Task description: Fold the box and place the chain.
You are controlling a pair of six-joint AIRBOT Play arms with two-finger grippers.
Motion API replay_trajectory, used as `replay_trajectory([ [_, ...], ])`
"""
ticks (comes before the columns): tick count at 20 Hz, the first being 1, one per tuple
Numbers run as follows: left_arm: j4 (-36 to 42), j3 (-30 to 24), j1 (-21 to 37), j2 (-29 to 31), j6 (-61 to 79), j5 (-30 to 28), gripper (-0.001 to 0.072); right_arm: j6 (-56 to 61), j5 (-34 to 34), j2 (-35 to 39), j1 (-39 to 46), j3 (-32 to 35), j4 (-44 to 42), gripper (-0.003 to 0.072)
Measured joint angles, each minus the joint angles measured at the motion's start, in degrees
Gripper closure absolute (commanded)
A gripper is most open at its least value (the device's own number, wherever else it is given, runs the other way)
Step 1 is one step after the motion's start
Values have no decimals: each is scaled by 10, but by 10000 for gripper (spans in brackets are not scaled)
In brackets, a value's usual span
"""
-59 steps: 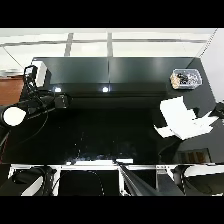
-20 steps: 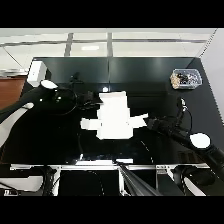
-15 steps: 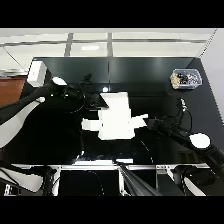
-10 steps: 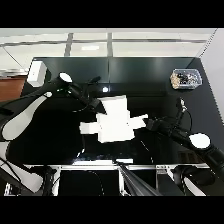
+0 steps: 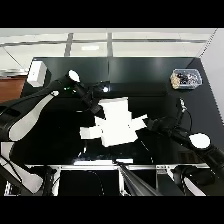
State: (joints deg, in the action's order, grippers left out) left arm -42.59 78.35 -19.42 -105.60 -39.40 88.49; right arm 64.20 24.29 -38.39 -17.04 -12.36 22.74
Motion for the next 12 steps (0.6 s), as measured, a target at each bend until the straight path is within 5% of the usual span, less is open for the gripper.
replay_trajectory([
  [1, -3, 6, 0, 0, 4, 5, 684, 0, 0, 0, 0, -1, 2, 71],
  [7, -27, 14, -3, 57, 11, 5, 689, -5, 110, 0, 46, -85, 150, 75],
  [12, -37, -129, -41, 211, 89, -177, 682, -17, 161, 0, 71, -170, 339, 85],
])
